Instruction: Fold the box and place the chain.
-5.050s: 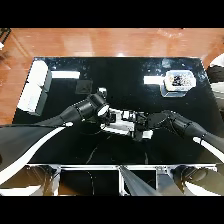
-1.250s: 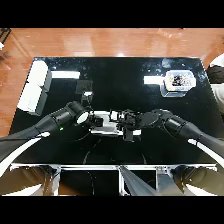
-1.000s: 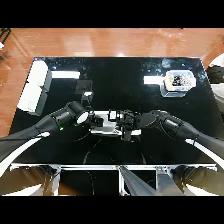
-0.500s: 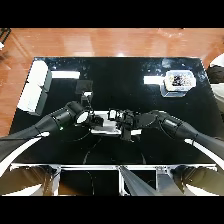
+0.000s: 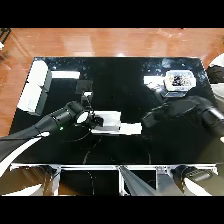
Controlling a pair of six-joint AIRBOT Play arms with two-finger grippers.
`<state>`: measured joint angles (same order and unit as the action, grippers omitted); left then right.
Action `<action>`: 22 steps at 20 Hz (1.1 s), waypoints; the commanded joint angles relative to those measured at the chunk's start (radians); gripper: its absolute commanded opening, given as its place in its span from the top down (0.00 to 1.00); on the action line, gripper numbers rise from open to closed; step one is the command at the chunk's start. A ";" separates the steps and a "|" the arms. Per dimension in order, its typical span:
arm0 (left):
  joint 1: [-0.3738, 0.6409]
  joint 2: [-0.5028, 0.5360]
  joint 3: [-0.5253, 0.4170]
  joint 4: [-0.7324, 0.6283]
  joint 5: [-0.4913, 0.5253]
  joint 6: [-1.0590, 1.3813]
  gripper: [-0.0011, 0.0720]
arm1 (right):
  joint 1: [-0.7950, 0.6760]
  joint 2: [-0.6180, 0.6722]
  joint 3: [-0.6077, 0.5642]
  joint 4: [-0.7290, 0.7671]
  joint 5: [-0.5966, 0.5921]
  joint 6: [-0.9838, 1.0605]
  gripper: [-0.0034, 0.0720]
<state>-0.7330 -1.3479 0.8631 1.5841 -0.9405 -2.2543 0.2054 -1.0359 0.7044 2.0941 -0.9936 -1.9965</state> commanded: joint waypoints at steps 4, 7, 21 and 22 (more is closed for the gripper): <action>-0.001 0.000 0.000 0.002 -0.002 0.004 0.96 | -0.227 -0.052 -0.177 0.166 -0.034 0.361 0.93; -0.001 0.000 0.000 0.004 -0.006 0.011 0.96 | -0.127 -0.208 -0.182 0.364 0.000 0.275 0.93; -0.001 0.000 0.000 0.001 -0.010 0.011 0.96 | 0.071 -0.341 0.055 0.414 -0.190 0.221 0.10; -0.001 0.000 0.000 0.000 -0.010 0.011 0.96 | 0.071 -0.340 0.070 0.404 -0.209 0.221 0.10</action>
<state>-0.7330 -1.3479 0.8635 1.5852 -0.9497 -2.2433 0.2699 -1.3720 0.7193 2.5374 -1.0710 -1.7607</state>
